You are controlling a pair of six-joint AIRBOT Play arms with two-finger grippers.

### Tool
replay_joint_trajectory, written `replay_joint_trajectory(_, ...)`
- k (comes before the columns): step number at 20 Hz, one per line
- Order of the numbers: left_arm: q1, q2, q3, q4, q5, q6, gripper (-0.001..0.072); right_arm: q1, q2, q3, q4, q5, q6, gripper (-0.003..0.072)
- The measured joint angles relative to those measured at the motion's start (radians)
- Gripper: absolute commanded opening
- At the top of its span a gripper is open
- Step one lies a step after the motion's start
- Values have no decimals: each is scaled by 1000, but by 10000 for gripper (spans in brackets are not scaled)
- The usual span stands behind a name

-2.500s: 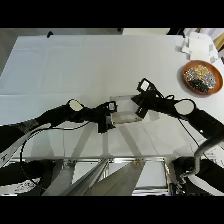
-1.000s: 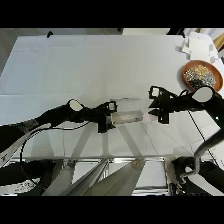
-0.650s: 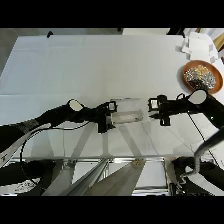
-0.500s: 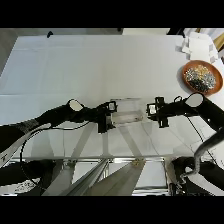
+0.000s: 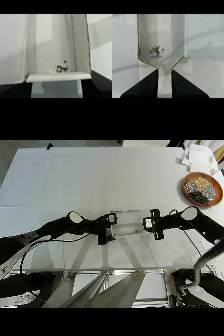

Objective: Fold the box and place the chain.

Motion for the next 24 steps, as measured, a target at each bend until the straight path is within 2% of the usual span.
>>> replay_joint_trajectory(18, 0, 0, 0, 0, 0, 0, 251, 84, -5, -1, 93, -10, -2, 158)
replay_joint_trajectory(21, 0, 0, 0, 0, 0, 0, 251, 98, -28, -1, 101, -15, -2, 207)
replay_joint_trajectory(24, 0, 0, 0, 0, 0, 1, 251, 113, -49, 0, 105, -30, -1, 333)
